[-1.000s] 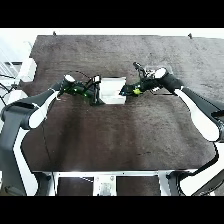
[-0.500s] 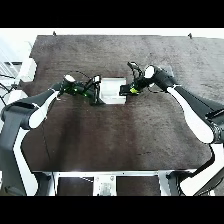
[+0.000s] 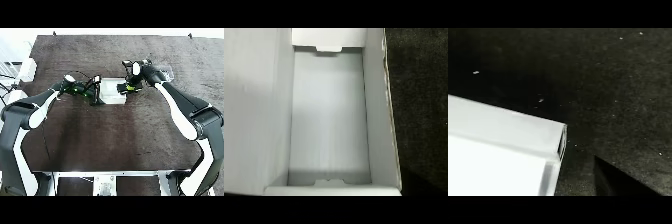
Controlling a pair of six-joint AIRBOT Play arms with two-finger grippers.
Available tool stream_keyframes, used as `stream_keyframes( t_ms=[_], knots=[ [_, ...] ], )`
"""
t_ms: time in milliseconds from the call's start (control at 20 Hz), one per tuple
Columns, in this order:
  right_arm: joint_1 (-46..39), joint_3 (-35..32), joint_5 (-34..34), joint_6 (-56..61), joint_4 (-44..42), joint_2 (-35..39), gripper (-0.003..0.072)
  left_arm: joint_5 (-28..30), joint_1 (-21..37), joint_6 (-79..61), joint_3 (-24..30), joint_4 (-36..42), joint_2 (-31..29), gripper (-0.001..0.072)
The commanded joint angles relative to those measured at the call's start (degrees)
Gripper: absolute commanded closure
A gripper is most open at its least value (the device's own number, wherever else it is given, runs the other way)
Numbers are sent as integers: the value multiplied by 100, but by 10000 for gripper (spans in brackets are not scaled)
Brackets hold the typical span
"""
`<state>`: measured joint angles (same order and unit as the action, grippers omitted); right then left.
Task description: Fold the box and place the chain.
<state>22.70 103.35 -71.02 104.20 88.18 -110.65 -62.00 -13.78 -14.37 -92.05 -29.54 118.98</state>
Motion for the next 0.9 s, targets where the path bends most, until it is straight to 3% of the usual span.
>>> stream_keyframes(
  t_ms=[0,150,250,500,600,700,850],
  knots=[
    [181,361,-267,529,402,-271,259,2,2,-7,-2,-7,2,316],
    [247,365,-299,835,448,-313,261,0,2,-4,-2,-4,2,316],
    [247,365,-339,1095,627,-334,326,-2,2,-2,-2,-4,2,317],
    [254,363,-461,1497,850,-372,363,0,2,-4,-2,-4,2,316],
    [256,365,-389,1626,870,-376,432,0,0,-4,-2,-4,2,317],
    [295,365,-369,1690,850,-380,436,2,2,-4,-2,-4,2,316],
    [317,363,-365,1709,643,-428,542,2,2,-4,-2,-2,2,316]
  ],
)
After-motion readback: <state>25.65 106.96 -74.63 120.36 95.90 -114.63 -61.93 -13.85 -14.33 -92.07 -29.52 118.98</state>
